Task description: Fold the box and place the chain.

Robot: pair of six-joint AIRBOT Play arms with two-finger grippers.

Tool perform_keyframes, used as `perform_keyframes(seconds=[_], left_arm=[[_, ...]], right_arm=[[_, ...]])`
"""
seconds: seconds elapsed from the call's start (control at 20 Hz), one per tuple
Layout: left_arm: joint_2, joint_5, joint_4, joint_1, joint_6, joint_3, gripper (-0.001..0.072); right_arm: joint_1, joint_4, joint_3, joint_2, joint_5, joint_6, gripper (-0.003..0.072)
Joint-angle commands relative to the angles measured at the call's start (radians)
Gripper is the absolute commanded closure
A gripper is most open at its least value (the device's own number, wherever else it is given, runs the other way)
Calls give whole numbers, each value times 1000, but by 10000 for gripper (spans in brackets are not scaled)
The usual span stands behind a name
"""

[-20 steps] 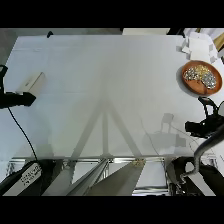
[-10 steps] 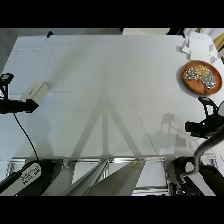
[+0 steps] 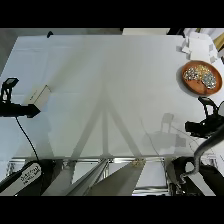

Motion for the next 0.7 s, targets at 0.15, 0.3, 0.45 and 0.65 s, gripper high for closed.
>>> perform_keyframes(seconds=[0.15, 0.3, 0.45, 0.65], left_arm=[[-8, -39, 40, 0, -43, 0, 13], [-8, -56, 49, 1, -48, 0, 12], [-7, -62, 54, 0, -49, 0, 13], [22, -24, -19, -4, -48, 0, 15]], right_arm=[[-1, 0, 0, 0, 0, 0, 669], [-1, 0, 0, -1, 0, 0, 669], [-1, 0, 0, -1, 0, 0, 669], [-1, 0, 0, 0, 0, 0, 669]])
